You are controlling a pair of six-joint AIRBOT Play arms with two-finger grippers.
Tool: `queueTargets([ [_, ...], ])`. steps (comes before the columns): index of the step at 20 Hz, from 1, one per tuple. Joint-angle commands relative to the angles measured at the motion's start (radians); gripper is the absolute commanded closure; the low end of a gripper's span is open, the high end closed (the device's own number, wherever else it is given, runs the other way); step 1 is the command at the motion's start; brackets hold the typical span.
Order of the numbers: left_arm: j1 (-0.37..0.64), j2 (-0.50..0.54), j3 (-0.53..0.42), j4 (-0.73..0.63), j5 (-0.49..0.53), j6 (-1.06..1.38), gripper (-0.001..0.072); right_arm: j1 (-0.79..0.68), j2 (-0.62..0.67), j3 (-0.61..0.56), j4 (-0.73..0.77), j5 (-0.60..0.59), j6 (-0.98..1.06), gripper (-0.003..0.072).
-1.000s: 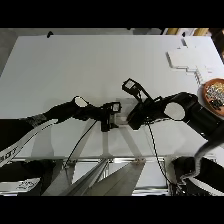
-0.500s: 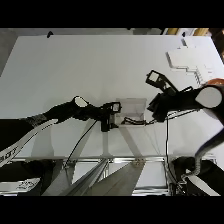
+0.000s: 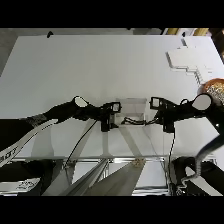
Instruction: Fold the box and place the chain.
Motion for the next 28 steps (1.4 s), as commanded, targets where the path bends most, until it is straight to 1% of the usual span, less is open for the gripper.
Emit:
queueTargets([
  [1, 0.000, 0.000, 0.000, 0.000, 0.000, 0.000, 0.0422, -0.006, -0.030, -0.089, 0.073, -0.065, -0.217, 0.0500],
  [2, 0.000, 0.000, 0.000, 0.000, 0.000, 0.000, 0.0422, -0.003, -0.031, -0.099, 0.078, -0.082, -0.246, 0.0478],
  [3, 0.000, 0.000, 0.000, 0.000, 0.000, 0.000, 0.0422, 0.008, -0.035, -0.104, 0.078, -0.108, -0.250, 0.0473],
  [7, 0.000, 0.000, 0.000, 0.000, 0.000, 0.000, 0.0422, 0.058, -0.080, -0.104, 0.091, -0.180, -0.243, 0.0473],
  [9, 0.000, 0.000, 0.000, 0.000, 0.000, 0.000, 0.0422, 0.061, -0.091, -0.104, 0.094, -0.196, -0.243, 0.0476],
  [12, 0.000, 0.000, 0.000, 0.000, 0.000, 0.000, 0.0422, 0.061, -0.092, -0.104, 0.094, -0.200, -0.243, 0.0534],
  [13, 0.000, 0.000, 0.000, 0.000, 0.000, 0.000, 0.0422, 0.061, -0.092, -0.104, 0.094, -0.200, -0.243, 0.0536],
  [14, 0.000, 0.000, 0.000, 0.000, 0.000, 0.000, 0.0422, 0.061, -0.092, -0.104, 0.094, -0.200, -0.243, 0.0555],
  [15, 0.000, 0.000, 0.000, 0.000, 0.000, 0.000, 0.0422, 0.061, -0.092, -0.104, 0.094, -0.201, -0.240, 0.0593],
  [20, 0.000, 0.000, 0.000, 0.000, 0.000, 0.000, 0.0422, 0.061, -0.093, -0.104, 0.098, -0.210, -0.232, 0.0594],
  [22, 0.000, 0.000, 0.000, 0.000, 0.000, 0.000, 0.0422, 0.061, -0.093, -0.104, 0.121, -0.211, -0.232, 0.0668],
  [24, 0.000, 0.000, 0.000, 0.000, 0.000, 0.000, 0.0422, 0.061, -0.087, -0.103, 0.127, -0.213, -0.229, 0.0669],
  [26, 0.000, 0.000, 0.000, 0.000, 0.000, 0.000, 0.0422, 0.061, -0.058, -0.103, 0.112, -0.225, -0.159, 0.0669],
  [28, 0.000, 0.000, 0.000, 0.000, 0.000, 0.000, 0.0422, 0.061, 0.002, -0.103, 0.113, -0.236, -0.071, 0.0669],
])
